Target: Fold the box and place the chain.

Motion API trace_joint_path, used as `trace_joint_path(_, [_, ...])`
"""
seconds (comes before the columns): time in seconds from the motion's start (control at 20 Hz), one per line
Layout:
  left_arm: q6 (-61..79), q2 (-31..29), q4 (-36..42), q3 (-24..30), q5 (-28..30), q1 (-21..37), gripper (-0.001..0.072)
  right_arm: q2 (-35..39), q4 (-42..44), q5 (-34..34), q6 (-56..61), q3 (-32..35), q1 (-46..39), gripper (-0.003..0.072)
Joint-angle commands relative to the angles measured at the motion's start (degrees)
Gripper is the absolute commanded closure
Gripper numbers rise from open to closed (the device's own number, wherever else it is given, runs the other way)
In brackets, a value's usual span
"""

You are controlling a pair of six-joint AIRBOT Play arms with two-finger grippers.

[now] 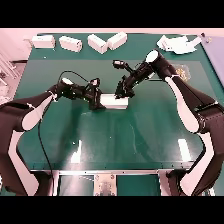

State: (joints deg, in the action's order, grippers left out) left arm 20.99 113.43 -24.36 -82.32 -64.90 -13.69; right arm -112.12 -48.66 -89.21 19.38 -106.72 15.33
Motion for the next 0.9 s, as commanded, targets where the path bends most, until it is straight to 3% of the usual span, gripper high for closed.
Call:
trace_joint_path(0.0, [0.0,0.0,0.0,0.0,-0.1,-0.1,0.0083,0.0,-0.5,1.6,0.1,0.0,0.3,0.0382])
trace_joint_path(0.1, [0.0,0.0,0.0,0.0,-0.1,-0.1,0.0083,0.0,-0.5,1.3,0.1,0.0,0.3,0.0352])
trace_joint_path(0.15, [0.0,0.0,0.0,0.0,-0.1,-0.1,0.0083,0.0,-0.5,0.4,0.3,0.0,0.3,0.0272])
trace_joint_path(0.2, [0.0,0.0,0.0,0.0,-0.1,-0.1,0.0082,0.0,-0.5,-0.4,1.2,0.0,0.3,0.0243])
trace_joint_path(0.5, [0.0,0.0,0.0,0.0,-0.1,-0.1,0.0083,0.1,-0.4,-3.0,2.9,-0.3,0.3,0.0245])
trace_joint_path(0.85, [0.0,0.0,0.0,0.0,-0.1,-0.1,0.0083,0.1,-0.7,0.3,3.0,-0.2,0.3,0.0265])
